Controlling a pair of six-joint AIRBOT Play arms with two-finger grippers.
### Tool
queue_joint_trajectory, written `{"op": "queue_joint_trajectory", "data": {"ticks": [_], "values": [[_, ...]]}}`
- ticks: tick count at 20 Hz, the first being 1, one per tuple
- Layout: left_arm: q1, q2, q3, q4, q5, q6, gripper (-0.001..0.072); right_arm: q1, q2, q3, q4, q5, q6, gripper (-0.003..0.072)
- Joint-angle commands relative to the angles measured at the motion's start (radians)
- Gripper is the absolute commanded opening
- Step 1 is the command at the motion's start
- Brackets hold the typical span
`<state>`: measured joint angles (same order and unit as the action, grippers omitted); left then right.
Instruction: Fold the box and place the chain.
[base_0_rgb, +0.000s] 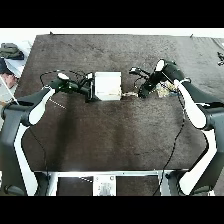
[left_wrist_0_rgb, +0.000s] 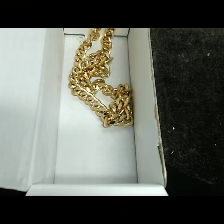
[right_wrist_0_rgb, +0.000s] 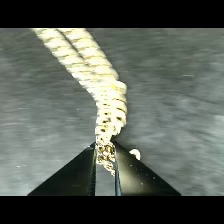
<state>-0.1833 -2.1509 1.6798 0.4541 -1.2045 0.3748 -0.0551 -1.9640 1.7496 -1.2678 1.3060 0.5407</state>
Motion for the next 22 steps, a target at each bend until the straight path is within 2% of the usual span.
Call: {"op": "queue_joint_trajectory", "data": {"ticks": [1,4,13,15,17,19,22], "values": [[0.0,0.0,0.0,0.0,0.0,0.0,0.0306,0.005,0.069,0.003,0.179,-0.006,-0.026,-0.0011],[0.0,0.0,0.0,0.0,0.0,0.0,0.0307,0.046,0.154,0.003,0.245,-0.048,-0.026,-0.0011],[0.0,0.0,0.0,0.0,0.0,0.0,0.0307,0.227,0.298,0.003,0.244,-0.212,-0.021,-0.0012],[0.0,0.0,0.0,0.0,0.0,0.0,0.0307,0.237,0.304,0.004,0.231,-0.223,-0.021,-0.0011],[0.0,0.0,0.0,0.0,0.0,0.0,0.0307,0.224,0.296,0.002,0.135,-0.231,0.058,-0.001],[0.0,0.0,0.0,0.0,0.0,0.0,0.0307,0.186,0.28,-0.009,0.101,-0.219,0.085,0.0208],[0.0,0.0,0.0,0.0,0.0,0.0,0.0307,0.126,0.23,-0.036,0.104,-0.161,0.085,0.0213]]}}
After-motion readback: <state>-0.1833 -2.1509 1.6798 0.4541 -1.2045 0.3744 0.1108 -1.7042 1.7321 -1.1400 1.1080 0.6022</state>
